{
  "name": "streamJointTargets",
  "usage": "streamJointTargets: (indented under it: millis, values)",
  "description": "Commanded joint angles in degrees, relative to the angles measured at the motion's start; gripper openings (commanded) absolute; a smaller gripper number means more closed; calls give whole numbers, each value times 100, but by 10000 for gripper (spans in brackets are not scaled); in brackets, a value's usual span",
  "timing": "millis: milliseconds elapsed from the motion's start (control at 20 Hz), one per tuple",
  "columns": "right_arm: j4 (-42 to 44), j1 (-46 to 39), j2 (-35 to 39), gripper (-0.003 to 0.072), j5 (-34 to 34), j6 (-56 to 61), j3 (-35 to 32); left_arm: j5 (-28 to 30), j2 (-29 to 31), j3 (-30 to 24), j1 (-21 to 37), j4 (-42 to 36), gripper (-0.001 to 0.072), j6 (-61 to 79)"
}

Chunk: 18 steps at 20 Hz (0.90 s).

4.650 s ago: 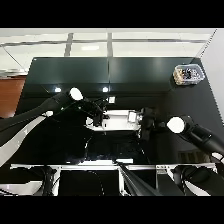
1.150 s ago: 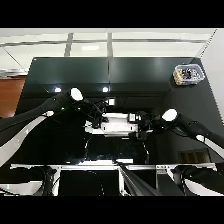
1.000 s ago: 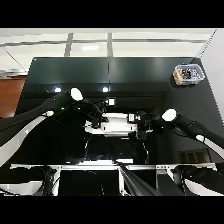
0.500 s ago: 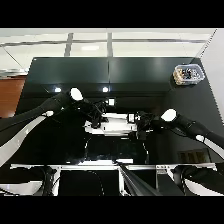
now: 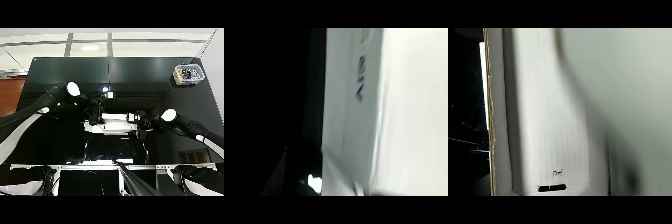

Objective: Fold the box and place the chain.

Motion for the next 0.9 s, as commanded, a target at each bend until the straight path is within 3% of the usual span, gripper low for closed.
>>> streamJointTargets:
  millis: [0, 100, 200, 250, 300, 400, 500, 600, 700, 850]
  values:
    - [2, 4, -2, 181, 28, 9, -2, -297, 509, 92, 260, 986, 532, -1130]
    - [2, 2, 0, 180, 28, 9, -2, -485, 881, 92, 529, 1049, 494, -1816]
    - [2, 4, 0, 181, 28, 7, -2, -990, 1158, 92, 787, 1008, 268, -2465]
    - [4, 4, 0, 181, 31, 9, -2, -1445, 1220, 90, 901, 892, 86, -2697]
    - [4, 4, 0, 181, 28, 9, -2, -1939, 1224, 81, 988, 638, 21, -2765]
    - [7, 4, 0, 181, 31, 9, -2, -2476, 1244, -160, 1043, -155, 20, -2903]
    - [7, 4, 0, 181, 28, 9, -2, -2358, 1270, -667, 914, -1032, 19, -2896]
    - [7, 4, 0, 181, 31, 9, -2, -1978, 1270, -1255, 699, -1794, 19, -2758]
    - [7, 4, 0, 181, 28, 7, -2, -1172, 1270, -1733, 466, -2787, 19, -2232]
    - [7, 4, 0, 181, 31, 9, -2, -317, 1270, -1893, 374, -3805, 20, -1464]
